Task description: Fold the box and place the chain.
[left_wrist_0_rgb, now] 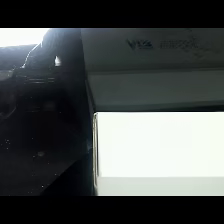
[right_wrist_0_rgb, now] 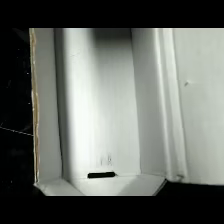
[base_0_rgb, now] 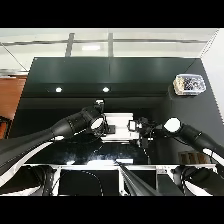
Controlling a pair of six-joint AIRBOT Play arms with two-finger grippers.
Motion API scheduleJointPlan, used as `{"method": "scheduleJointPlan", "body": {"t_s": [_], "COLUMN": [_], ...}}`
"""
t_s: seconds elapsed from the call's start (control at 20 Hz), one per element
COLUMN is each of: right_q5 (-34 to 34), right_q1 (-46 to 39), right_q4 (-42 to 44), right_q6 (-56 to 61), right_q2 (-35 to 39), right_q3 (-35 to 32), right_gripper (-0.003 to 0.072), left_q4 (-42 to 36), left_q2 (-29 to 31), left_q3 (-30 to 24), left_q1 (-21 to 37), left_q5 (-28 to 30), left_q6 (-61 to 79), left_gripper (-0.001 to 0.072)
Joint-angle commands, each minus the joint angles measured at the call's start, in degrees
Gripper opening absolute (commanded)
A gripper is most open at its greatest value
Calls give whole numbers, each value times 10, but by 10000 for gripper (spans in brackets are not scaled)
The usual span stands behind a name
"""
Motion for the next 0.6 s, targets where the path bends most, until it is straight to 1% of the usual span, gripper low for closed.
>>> {"method": "scheduleJointPlan", "body": {"t_s": [0.0, 0.15, 0.55], "right_q5": [33, 54, 50], "right_q1": [0, 0, 0], "right_q4": [-83, -68, -55], "right_q6": [56, 55, 55], "right_q2": [38, 45, 45], "right_q3": [1, 1, 0], "right_gripper": [640, 640, 630], "left_q4": [2, 18, 26], "left_q2": [0, 0, 0], "left_q3": [0, 0, 17], "left_q1": [0, -2, -6], "left_q5": [-8, -25, -33], "left_q6": [2, 2, 2], "left_gripper": [29, 30, 30]}}
